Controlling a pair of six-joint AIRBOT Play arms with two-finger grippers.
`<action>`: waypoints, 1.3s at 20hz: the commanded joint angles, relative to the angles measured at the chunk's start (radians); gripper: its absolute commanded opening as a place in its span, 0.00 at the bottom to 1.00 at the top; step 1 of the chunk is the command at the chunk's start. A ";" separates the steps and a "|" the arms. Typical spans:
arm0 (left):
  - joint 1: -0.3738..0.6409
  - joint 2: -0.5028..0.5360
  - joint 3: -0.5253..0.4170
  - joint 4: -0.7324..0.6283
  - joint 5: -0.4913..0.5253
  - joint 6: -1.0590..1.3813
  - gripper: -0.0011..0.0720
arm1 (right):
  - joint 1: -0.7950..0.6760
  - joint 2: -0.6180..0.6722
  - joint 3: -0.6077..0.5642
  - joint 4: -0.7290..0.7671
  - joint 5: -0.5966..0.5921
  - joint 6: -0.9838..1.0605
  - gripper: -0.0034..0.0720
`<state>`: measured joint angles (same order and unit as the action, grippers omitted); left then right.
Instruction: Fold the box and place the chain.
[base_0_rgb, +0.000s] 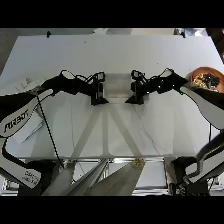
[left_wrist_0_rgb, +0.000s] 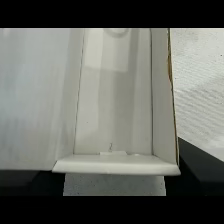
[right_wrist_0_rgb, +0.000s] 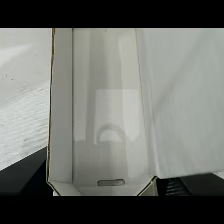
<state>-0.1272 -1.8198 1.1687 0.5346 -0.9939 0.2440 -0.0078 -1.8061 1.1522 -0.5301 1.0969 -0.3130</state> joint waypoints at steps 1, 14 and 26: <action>0.001 0.000 0.000 0.002 -0.004 0.002 0.39 | -0.001 0.040 0.001 -0.050 0.013 -0.001 0.87; 0.001 0.001 0.000 0.001 -0.005 0.002 0.39 | -0.121 0.239 0.001 -0.091 0.253 0.235 0.06; 0.001 0.001 0.000 0.001 -0.005 0.001 0.39 | 0.070 0.149 0.001 0.161 -0.339 0.517 0.05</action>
<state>-0.1268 -1.8198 1.1687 0.5358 -0.9985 0.2443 0.0399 -1.6272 1.1519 -0.4332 0.9207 0.1352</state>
